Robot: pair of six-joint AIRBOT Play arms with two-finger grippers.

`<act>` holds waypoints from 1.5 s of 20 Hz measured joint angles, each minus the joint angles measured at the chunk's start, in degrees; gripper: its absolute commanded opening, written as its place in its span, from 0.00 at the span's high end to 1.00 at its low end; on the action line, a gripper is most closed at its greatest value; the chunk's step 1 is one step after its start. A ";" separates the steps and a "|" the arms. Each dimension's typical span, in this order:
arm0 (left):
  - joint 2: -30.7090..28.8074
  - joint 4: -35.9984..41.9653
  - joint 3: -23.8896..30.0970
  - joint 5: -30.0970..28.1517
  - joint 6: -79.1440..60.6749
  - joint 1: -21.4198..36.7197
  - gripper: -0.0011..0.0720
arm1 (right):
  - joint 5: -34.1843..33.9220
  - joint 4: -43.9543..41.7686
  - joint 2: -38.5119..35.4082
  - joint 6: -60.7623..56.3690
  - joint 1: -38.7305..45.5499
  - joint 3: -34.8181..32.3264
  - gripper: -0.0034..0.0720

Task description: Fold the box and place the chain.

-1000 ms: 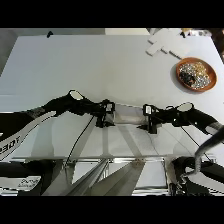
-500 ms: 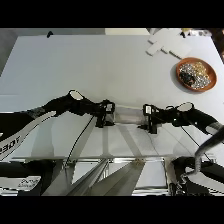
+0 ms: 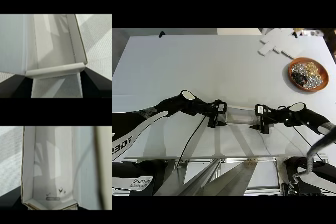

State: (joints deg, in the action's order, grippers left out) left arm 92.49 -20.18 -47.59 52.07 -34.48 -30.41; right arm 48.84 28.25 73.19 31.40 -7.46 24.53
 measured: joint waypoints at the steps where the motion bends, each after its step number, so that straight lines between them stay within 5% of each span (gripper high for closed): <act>1: 0.00 0.00 0.00 0.00 0.00 0.00 0.64 | 0.00 0.00 0.00 0.00 0.00 0.00 0.29; 30: -0.02 -0.15 0.02 0.37 -0.02 -0.04 0.64 | 5.92 -0.02 0.00 -0.09 0.02 0.02 0.29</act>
State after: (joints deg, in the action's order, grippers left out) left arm 92.47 -20.34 -47.57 52.45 -34.50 -30.46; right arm 54.76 28.23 73.19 31.31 -7.44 24.56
